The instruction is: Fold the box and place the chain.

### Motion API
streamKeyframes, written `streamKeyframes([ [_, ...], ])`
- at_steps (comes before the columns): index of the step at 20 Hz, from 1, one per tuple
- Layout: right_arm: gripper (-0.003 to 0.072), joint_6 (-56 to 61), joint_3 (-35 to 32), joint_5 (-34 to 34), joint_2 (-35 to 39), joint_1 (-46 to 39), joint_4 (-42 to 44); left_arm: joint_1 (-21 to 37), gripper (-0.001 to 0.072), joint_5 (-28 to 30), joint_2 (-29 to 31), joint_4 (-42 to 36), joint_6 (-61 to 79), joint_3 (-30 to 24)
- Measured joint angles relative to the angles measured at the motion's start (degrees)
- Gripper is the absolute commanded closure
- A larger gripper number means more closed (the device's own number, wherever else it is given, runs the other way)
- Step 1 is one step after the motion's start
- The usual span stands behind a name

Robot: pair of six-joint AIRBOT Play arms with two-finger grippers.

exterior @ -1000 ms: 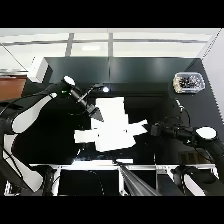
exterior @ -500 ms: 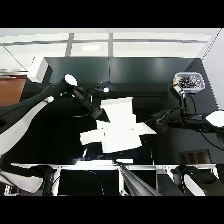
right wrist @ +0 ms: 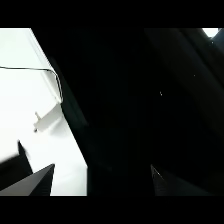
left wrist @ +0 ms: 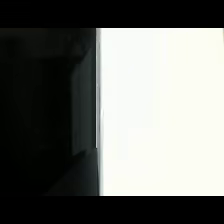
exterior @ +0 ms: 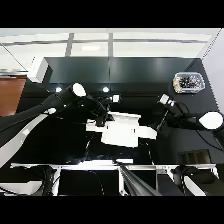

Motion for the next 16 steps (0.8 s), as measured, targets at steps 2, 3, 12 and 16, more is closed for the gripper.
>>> streamKeyframes([
  [2, -0.0009, -1.53, -1.33, -0.79, 0.02, 2.05, -1.79, -0.39, 0.0683, 1.46, -0.76, 0.96, 0.87, -0.11],
  [3, -0.0009, -2.08, -2.1, -0.96, 0.0, 3.21, -2.25, -0.52, 0.0683, 2.08, -1.01, 1.07, 0.83, -0.11],
  [12, -0.0008, -6.45, -8.13, -2.86, -0.31, 14.01, -1.36, -0.55, 0.0683, 3.13, -1.64, 2.12, -2.45, -0.15],
  [16, -0.0008, -10.64, -9.2, -5.16, -1.55, 15.23, 1.81, 0.13, 0.0682, 2.36, -1.66, 2.4, -3.67, -0.15],
])
